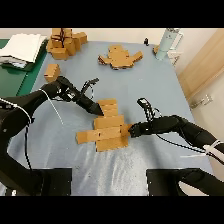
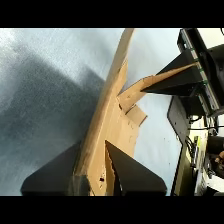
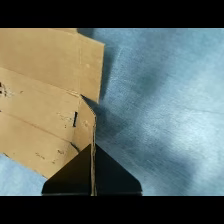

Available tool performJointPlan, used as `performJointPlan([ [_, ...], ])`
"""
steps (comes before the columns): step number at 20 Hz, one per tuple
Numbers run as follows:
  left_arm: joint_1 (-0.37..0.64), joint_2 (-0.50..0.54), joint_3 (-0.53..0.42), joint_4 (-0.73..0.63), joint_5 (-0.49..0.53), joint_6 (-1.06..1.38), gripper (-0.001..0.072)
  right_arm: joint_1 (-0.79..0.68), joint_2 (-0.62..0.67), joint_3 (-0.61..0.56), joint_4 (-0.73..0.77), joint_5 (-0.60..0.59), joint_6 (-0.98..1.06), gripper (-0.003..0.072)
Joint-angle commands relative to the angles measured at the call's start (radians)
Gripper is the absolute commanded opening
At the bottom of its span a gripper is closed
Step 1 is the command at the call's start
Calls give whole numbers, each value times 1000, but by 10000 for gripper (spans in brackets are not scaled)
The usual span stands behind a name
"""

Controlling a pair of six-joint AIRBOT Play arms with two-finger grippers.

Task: Fold the box.

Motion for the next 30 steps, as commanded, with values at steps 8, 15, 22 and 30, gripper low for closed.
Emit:
performJointPlan([
  [8, -24, 0, 2, 18, 19, 24, 16, 1, 0, 0, -7, 0, 0, 7],
  [15, -33, 20, 2, 18, 75, 97, 14, -41, 2, 24, -96, 3, 120, 311],
  [22, -158, 211, -55, 8, 221, 291, 13, -270, 6, 174, -392, -32, 430, 311],
  [30, -322, 369, -283, -133, 468, 577, 14, -286, 2, 198, -300, -46, 429, 302],
])
